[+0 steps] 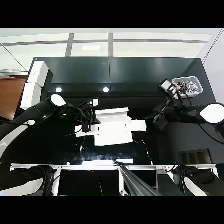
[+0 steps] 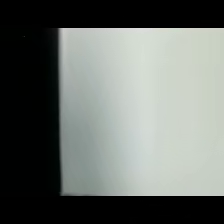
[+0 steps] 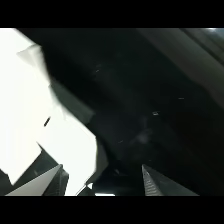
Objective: Fold the box and place the chain.
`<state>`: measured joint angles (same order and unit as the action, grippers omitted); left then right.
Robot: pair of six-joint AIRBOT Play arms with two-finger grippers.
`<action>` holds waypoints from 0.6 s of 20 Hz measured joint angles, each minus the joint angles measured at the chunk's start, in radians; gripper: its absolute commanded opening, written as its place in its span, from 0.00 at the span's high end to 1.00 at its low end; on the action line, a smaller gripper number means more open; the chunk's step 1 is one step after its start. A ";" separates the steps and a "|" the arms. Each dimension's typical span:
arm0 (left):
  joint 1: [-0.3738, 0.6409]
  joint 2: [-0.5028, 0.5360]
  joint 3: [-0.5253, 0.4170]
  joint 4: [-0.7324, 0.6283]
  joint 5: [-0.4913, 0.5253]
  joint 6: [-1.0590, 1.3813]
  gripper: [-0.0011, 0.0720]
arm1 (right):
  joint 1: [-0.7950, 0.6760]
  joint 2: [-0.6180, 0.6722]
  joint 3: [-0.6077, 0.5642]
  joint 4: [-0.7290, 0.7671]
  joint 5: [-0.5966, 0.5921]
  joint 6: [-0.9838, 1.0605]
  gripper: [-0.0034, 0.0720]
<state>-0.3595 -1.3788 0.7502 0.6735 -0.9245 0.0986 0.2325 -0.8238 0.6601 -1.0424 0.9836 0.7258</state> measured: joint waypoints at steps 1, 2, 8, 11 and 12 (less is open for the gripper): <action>-0.002 0.000 -0.005 0.000 0.006 0.001 0.95 | 0.013 -0.002 -0.013 -0.002 0.002 -0.038 0.08; -0.004 0.000 -0.009 0.000 0.015 0.004 0.94 | 0.027 -0.006 -0.029 -0.002 -0.001 -0.067 0.02; -0.007 -0.008 -0.016 0.000 0.026 0.017 0.94 | 0.171 -0.045 -0.097 -0.002 -0.112 -0.211 0.03; -0.007 -0.010 -0.010 0.002 0.027 0.023 0.94 | 0.228 -0.087 -0.105 -0.002 -0.151 -0.315 0.04; -0.007 -0.010 -0.009 0.003 0.028 0.026 0.94 | 0.240 -0.103 -0.107 -0.003 -0.156 -0.349 0.03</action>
<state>-0.3668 -1.3891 0.7414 0.6765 -0.8967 0.1242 0.4721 -0.9264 0.5533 -1.0454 0.8280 0.3763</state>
